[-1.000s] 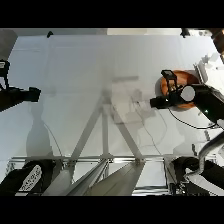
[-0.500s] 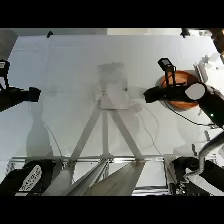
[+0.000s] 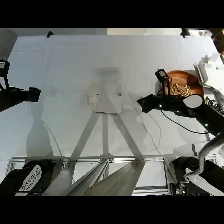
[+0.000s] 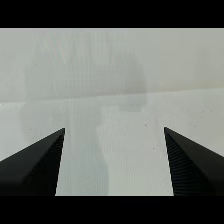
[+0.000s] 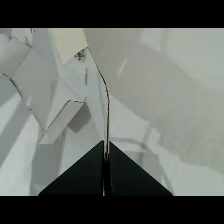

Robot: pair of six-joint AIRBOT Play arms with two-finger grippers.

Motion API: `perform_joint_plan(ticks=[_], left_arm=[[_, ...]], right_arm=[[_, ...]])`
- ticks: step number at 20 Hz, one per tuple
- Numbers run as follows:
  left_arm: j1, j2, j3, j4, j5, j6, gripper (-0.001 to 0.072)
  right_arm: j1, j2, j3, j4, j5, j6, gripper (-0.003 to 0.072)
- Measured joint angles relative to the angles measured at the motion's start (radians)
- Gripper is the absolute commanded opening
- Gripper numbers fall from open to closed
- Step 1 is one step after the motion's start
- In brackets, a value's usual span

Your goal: Fold the box and place the chain.

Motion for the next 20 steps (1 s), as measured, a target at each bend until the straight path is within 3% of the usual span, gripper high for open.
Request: perform_joint_plan(ticks=[8, 15, 20], left_arm=[[0.000, 0.000, 0.000, 0.000, 0.000, 0.000, 0.0695], [0.000, 0.000, 0.000, 0.000, 0.000, 0.000, 0.0695], [0.000, 0.000, 0.000, 0.000, 0.000, 0.000, 0.0695]], right_arm=[[0.000, -0.057, -0.022, 0.090, -0.072, -0.141, 0.0002], [0.000, -0.065, -0.074, 0.108, -0.169, -0.108, 0.0003], [0.000, -0.065, -0.089, 0.113, -0.167, -0.090, 0.0004]])
